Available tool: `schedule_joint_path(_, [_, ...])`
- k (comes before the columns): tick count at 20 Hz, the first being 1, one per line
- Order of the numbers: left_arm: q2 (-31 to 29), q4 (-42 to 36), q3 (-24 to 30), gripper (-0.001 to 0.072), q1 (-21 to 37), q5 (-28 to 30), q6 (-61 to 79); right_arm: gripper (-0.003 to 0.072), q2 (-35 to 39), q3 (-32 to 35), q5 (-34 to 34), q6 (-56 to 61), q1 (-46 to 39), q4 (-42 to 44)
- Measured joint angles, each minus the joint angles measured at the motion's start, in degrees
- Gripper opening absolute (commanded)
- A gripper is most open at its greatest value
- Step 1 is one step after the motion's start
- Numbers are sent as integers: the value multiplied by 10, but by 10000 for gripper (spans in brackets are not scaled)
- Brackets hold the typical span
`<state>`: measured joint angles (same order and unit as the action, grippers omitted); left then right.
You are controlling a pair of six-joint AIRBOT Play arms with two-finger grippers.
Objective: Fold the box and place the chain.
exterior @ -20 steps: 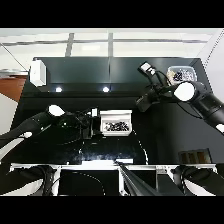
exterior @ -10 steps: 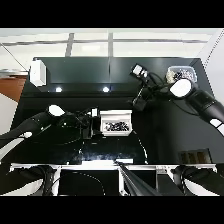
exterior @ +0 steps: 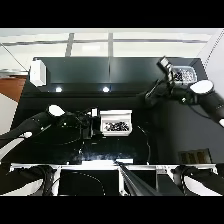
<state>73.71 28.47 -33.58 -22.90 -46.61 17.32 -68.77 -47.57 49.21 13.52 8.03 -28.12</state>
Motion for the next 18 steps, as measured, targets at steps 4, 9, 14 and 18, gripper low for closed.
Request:
schedule_joint_path(4, [0, 0, 0, 399, 0, 0, 0, 717, -16, 39, 10, -130, 49, 85])
schedule_joint_path(9, [0, 0, 0, 398, 0, 0, 0, 716, -21, 50, 45, -180, 77, 49])
schedule_joint_path(14, [0, 0, 0, 398, 0, 0, 0, 715, -22, 53, 84, -142, 84, 11])
schedule_joint_path(18, [0, 0, 0, 398, 0, 0, 0, 715, -17, 53, 92, -124, 86, 0])
